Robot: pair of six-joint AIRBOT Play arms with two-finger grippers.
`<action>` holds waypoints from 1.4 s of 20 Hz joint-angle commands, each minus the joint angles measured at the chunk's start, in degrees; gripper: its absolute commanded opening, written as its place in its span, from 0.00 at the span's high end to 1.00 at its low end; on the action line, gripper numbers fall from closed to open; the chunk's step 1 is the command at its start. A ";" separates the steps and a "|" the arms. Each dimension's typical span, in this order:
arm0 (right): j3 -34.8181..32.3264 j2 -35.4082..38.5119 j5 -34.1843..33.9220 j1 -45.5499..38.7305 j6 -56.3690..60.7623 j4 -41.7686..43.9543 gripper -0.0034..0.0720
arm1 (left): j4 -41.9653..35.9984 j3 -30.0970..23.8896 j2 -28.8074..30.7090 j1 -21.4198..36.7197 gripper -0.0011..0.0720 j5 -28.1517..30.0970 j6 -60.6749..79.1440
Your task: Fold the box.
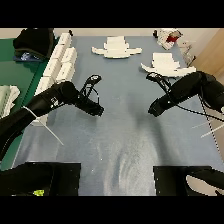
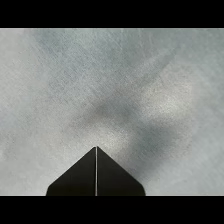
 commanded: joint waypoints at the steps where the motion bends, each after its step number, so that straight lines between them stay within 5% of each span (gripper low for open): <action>1: 0.07 -0.02 0.72 -0.02 0.00 0.04 0.95 | 0.02 -0.02 0.02 -0.02 0.97 0.00 0.02; 6: 0.07 -0.02 -0.66 -0.02 7.93 9.64 0.95 | 0.02 -0.02 0.02 -0.02 0.97 0.00 0.02; 10: 0.13 -0.98 5.03 -0.17 35.71 6.71 0.94 | 0.02 -0.02 0.02 -0.02 0.97 0.00 0.02; 11: 0.57 -1.57 8.24 -1.05 43.17 2.45 0.91 | 0.02 -0.02 0.02 -0.02 0.97 -0.02 0.02; 12: 2.21 -3.02 10.16 -3.08 47.71 -1.46 0.72 | 0.00 -0.02 0.02 -0.02 0.97 0.02 0.02; 13: 5.05 -5.27 10.32 -6.08 48.33 -3.45 0.55 | 0.02 -0.02 0.02 -0.02 0.97 0.02 0.02; 19: 35.63 -30.80 4.90 -29.42 43.04 -3.85 0.55 | 0.02 -0.02 0.02 -0.02 0.97 0.02 0.02; 24: 61.66 -49.79 0.79 -35.82 40.52 2.32 0.55 | 0.00 -0.02 0.02 -0.02 0.97 0.00 0.02; 28: 67.36 -56.94 6.03 -36.35 40.13 6.54 0.55 | 0.00 -0.02 0.02 -0.02 0.97 0.02 0.02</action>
